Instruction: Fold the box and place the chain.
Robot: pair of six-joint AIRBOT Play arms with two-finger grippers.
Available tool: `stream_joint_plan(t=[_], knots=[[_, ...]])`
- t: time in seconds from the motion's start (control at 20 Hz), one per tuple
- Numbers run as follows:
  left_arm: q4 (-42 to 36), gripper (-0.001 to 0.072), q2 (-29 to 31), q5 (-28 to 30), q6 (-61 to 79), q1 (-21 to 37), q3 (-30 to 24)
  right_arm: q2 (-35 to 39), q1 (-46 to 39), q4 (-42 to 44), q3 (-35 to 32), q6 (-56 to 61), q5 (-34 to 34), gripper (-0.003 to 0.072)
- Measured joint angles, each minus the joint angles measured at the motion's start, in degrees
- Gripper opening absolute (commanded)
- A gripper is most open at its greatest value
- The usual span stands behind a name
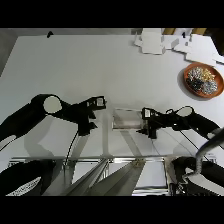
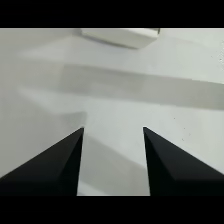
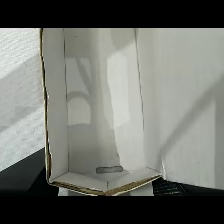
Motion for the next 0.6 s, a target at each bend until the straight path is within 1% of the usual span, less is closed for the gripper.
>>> stream_joint_plan(t=[0.05,0.3,0.6], knots=[[-2.7,0.0695,-1.4,1.4,5.2,0.3,-0.6,0.0,0.0,0.0,0.0,0.0,0.0,0.0398],[-13.1,0.0695,-8.9,8.6,24.6,0.9,-1.8,0.0,0.0,0.0,0.0,0.0,0.0,0.0398],[-23.1,0.0695,-13.8,11.0,39.3,0.9,-2.1,0.0,0.0,0.0,0.0,0.0,0.0,0.0398]])
